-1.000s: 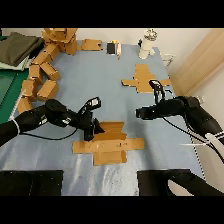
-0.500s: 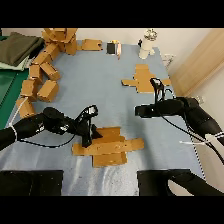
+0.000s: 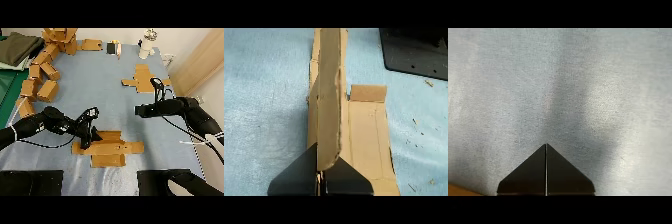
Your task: Fold the box.
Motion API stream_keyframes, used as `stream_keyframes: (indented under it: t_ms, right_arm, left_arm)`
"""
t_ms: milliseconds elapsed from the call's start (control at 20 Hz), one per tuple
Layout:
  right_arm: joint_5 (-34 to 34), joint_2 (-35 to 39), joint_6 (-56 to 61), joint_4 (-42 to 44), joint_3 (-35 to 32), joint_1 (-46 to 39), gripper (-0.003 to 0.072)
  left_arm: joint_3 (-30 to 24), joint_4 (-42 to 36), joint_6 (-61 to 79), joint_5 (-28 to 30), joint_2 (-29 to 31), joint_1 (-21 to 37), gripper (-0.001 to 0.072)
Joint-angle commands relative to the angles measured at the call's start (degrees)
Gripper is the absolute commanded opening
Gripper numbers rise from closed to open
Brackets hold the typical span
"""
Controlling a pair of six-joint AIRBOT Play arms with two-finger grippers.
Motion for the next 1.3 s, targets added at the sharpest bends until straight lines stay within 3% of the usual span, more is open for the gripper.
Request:
stream_keyframes:
  t_ms: [0, 450, 700, 1250]
  right_arm:
    - [0.1, 0.0, 0.0, 0.0, 0.0, 0.0, 0.0002]
    - [0.2, 0.0, 0.0, 0.0, 0.0, 0.0, 0.0002]
    - [0.4, 0.0, 0.0, 0.0, 0.0, 0.0, 0.0002]
    - [0.8, 0.0, -0.1, 0.0, 0.0, 0.0, 0.0002]
  left_arm:
    - [0.5, -0.2, 0.0, -2.1, 0.1, 0.0, 0.0012]
    - [1.0, 1.6, -1.4, -1.8, 0.0, 0.0, 0.0012]
    - [1.0, 6.5, -8.5, 3.0, 0.0, 0.0, 0.0012]
    - [1.0, 6.5, -9.1, -1.8, 0.0, 0.0, 0.0012]
